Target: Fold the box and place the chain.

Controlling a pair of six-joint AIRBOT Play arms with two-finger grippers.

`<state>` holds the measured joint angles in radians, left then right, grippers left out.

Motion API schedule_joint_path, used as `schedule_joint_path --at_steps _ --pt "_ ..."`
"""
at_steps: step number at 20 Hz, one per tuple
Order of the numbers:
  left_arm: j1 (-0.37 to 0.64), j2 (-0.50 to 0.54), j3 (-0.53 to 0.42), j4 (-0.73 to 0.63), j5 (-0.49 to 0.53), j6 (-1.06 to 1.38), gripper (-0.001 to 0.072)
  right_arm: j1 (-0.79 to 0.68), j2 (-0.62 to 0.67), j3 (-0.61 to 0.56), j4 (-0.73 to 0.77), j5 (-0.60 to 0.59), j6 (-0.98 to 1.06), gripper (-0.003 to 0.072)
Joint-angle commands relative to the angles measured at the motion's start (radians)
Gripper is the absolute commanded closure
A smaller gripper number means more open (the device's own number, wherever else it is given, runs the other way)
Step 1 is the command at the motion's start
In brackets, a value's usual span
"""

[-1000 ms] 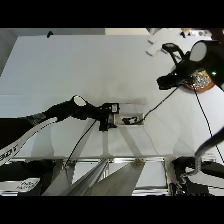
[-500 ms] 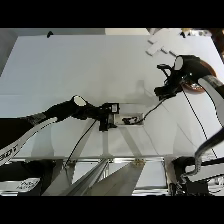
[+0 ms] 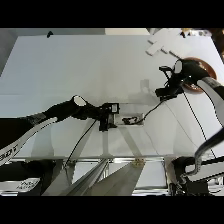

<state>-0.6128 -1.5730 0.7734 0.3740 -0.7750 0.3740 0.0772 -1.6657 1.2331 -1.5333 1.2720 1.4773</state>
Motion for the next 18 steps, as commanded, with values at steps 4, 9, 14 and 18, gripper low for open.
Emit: schedule_joint_path --at_steps 4,9,14,18 --pt "0.000 0.000 0.000 0.000 0.000 0.000 0.0374 -0.001 -0.001 -0.005 -0.008 -0.031 0.010 0.0520" --pt "0.000 0.000 0.000 0.000 0.000 0.000 0.0374 0.000 0.006 -0.020 -0.008 -0.026 -0.020 0.0670" --pt "0.000 0.000 0.000 0.000 0.000 0.000 0.0374 0.000 0.169 -0.020 -0.008 -0.032 -0.047 0.0670" --pt "0.000 0.000 0.000 0.000 0.000 0.000 0.0374 0.013 0.401 -0.023 0.021 0.025 -0.080 0.0670"
